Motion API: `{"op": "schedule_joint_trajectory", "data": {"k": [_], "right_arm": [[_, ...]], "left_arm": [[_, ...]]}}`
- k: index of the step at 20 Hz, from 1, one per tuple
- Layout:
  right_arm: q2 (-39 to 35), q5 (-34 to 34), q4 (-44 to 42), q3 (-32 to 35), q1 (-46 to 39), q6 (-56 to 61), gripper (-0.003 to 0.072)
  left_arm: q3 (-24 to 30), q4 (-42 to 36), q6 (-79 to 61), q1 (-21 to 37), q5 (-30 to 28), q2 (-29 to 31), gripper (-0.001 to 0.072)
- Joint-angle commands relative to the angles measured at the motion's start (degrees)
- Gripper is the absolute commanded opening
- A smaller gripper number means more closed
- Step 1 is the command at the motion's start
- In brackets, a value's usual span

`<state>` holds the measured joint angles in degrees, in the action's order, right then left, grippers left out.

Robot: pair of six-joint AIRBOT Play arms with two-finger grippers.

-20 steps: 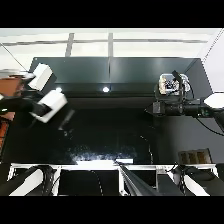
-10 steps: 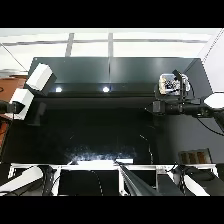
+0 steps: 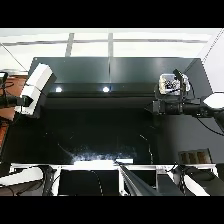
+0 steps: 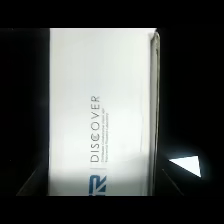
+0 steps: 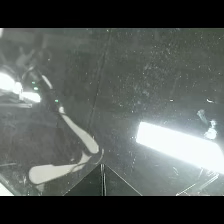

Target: Fold the box and place the chain.

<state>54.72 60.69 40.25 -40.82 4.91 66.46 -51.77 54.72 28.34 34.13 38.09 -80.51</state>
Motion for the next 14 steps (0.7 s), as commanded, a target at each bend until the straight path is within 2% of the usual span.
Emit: {"op": "schedule_joint_trajectory", "data": {"k": [1,6,8,9,10,11,13,14], "right_arm": [[0.0,0.4,0.3,0.0,0.2,0.0,0.003],[0.0,-5.8,1.6,-2.5,0.2,-0.1,0.003],[0.0,-6.5,9.4,-6.3,0.2,0.8,0.003],[0.0,-7.0,16.8,-8.6,0.2,4.7,0.003],[0.0,-8.2,24.8,-10.2,0.2,10.6,0.003],[0.0,-9.6,33.0,-11.0,0.2,18.4,0.003],[-0.1,-9.9,44.5,-10.2,0.2,30.1,0.0029],[-0.2,-9.9,46.2,-8.6,0.2,31.9,0.003]], "left_arm": [[-0.7,-1.3,2.0,-0.4,-1.2,2.2,0.0716],[-1.4,-7.3,4.7,-0.4,5.2,12.5,0.0716],[-1.4,-10.3,5.0,-0.9,8.9,16.4,0.0712],[-1.4,-11.3,6.9,-2.0,11.8,18.3,0.0586],[-1.4,-10.8,8.0,-4.1,15.4,19.9,0.0227],[-1.4,-10.1,8.2,-6.5,18.8,21.1,0.0027],[-0.8,-8.8,11.1,-13.5,22.4,22.5,0.0025],[0.1,-5.8,14.7,-17.6,21.7,23.3,0.0025]]}}
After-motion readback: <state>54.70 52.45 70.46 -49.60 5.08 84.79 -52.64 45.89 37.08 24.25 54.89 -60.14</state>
